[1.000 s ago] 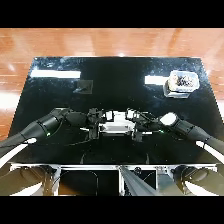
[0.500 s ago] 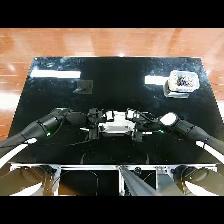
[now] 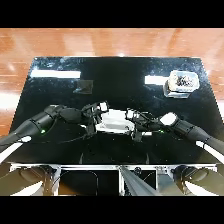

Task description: Fold the box and place the chain.

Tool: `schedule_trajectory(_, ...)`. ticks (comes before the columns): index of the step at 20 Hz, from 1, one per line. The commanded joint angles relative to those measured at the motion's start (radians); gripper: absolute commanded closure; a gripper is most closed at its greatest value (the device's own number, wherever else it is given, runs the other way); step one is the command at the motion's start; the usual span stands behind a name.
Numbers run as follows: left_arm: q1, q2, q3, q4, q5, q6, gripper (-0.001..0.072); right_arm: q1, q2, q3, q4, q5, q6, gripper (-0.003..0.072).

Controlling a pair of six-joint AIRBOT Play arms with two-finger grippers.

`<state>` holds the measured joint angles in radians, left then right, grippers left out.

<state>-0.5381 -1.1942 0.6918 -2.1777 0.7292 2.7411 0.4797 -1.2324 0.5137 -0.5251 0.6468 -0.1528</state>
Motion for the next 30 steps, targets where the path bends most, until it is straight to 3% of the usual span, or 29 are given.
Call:
schedule_trajectory(1, 0.098, 0.043, 0.0, 0.005, 0.103, -0.115, 0.0693, 0.0, 0.0, 0.001, -0.002, 0.001, -0.001, 0.0139)
schedule_trajectory(4, 0.208, 0.087, 0.0, 0.01, 0.181, -0.243, 0.0693, 0.0, 0.0, 0.001, -0.002, 0.001, 0.0, 0.0138)
schedule_trajectory(7, 0.365, 0.085, -0.006, 0.055, 0.275, -0.549, 0.0692, 0.0, 0.0, 0.0, -0.002, 0.001, 0.0, 0.0139)
schedule_trajectory(10, 0.53, 0.042, -0.042, 0.048, 0.387, -0.895, 0.0692, 0.0, 0.0, 0.001, -0.002, 0.001, -0.001, 0.0138)
schedule_trajectory(12, 0.592, -0.015, -0.047, 0.034, 0.46, -0.871, 0.0692, 0.0, 0.0, 0.001, -0.002, 0.001, -0.001, 0.0138)
schedule_trajectory(15, 0.577, -0.099, -0.045, -0.105, 0.407, -0.855, 0.069, 0.0, 0.0, 0.001, -0.002, 0.001, 0.0, 0.0138)
schedule_trajectory(19, 0.507, -0.223, -0.025, -0.229, 0.423, -0.774, 0.0692, 0.0, 0.0, 0.001, -0.002, 0.001, 0.0, 0.0139)
schedule_trajectory(23, 0.385, -0.243, -0.004, -0.273, 0.383, -0.752, 0.0692, 0.0, 0.0, 0.001, -0.001, 0.0, 0.0, 0.0139)
schedule_trajectory(25, 0.348, -0.243, 0.013, -0.274, 0.335, -0.755, 0.0692, 0.0, 0.0, 0.001, -0.001, 0.0, 0.0, 0.0139)
schedule_trajectory(27, 0.334, -0.243, 0.039, -0.273, 0.352, -0.756, 0.069, 0.0, 0.0, 0.001, -0.001, 0.0, 0.0, 0.0139)
schedule_trajectory(28, 0.335, -0.243, 0.056, -0.269, 0.388, -0.756, 0.0666, 0.0, 0.0, 0.001, -0.002, 0.0, 0.0, 0.0139)
schedule_trajectory(30, 0.34, -0.243, 0.093, -0.243, 0.477, -0.76, 0.036, 0.0, 0.0, 0.001, -0.001, 0.0, 0.0, 0.0138)
